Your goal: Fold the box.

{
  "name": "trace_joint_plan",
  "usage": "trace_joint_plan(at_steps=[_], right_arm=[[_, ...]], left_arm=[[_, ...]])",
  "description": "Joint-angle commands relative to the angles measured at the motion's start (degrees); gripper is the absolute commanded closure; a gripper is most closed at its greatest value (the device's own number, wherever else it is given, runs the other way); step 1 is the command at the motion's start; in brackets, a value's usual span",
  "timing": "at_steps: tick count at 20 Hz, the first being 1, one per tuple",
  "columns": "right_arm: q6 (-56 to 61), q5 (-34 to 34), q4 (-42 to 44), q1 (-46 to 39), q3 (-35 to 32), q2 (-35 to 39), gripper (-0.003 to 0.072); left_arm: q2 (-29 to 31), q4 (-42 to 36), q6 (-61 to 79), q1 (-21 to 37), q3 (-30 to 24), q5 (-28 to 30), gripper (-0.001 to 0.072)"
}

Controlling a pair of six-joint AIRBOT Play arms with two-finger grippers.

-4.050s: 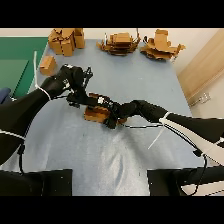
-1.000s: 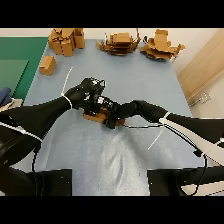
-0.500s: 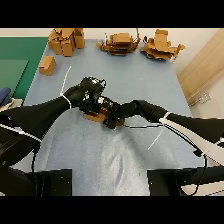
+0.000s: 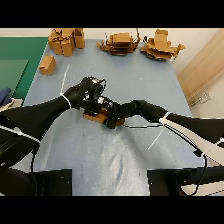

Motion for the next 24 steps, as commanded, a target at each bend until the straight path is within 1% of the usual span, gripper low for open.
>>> trace_joint_plan(at_steps=[1, 3, 6, 8, 9, 10, 11, 13, 14, 16, 18, 19, 21, 24], right_arm=[[-0.1, -0.2, -0.1, 0.0, 0.0, 0.0, 0.0176], [-0.1, -0.1, -0.1, 0.0, 0.0, 0.0, 0.0177], [-0.1, -0.1, -0.1, 0.0, 0.0, 0.0, 0.0176], [-0.1, -0.2, -0.1, 0.0, 0.0, 0.0, 0.0176], [-0.1, -0.1, -0.1, 0.0, 0.0, 0.0, 0.0176], [-0.1, -0.1, -0.1, 0.0, 0.0, 0.0, 0.0176], [-0.1, -0.1, -0.1, 0.0, 0.0, 0.0, 0.0176], [-0.2, -0.1, -0.1, 0.0, 0.0, 0.0, 0.0176], [-0.2, -0.1, -0.1, 0.0, 0.0, 0.0, 0.0176], [-0.1, -0.2, -0.1, 0.0, 0.0, 0.0, 0.0176], [-0.1, -0.2, 0.0, 0.0, 0.0, 0.0, 0.0176], [-0.1, -0.2, 0.0, 0.0, 0.0, 0.0, 0.0176], [-0.1, -0.3, 0.0, 0.0, 0.0, 0.0, 0.0176], [-0.1, -0.3, 0.0, 0.3, 0.0, 0.0, 0.0176]], left_arm=[[2.4, -0.9, 3.7, 1.2, 0.0, -0.1, 0.0014], [4.9, -2.7, 6.4, 2.1, 0.0, -0.1, 0.0013], [8.7, -2.7, 8.6, 3.8, 0.0, -0.6, 0.0013], [11.5, -5.8, 15.1, 5.6, -0.4, -2.5, 0.0013], [13.5, -9.9, 20.8, 7.3, -1.2, -3.1, 0.0013], [15.7, -15.2, 29.8, 9.4, -2.6, -4.2, 0.0013], [17.6, -21.0, 39.7, 11.8, -4.1, -6.8, 0.0013], [20.5, -32.7, 61.9, 18.3, -7.4, -14.4, 0.0013], [21.6, -38.1, 74.5, 22.3, -9.4, -16.4, 0.0014], [21.0, -44.5, 89.1, 30.9, -11.6, -13.6, 0.0014], [18.4, -45.0, 99.4, 38.0, -11.9, -9.5, 0.0014], [17.2, -45.6, 105.6, 40.4, -11.8, -6.7, 0.0014], [15.4, -46.9, 114.1, 43.3, -11.8, 0.2, 0.0014], [13.5, -49.4, 124.9, 43.8, -11.8, 9.1, 0.0014]])
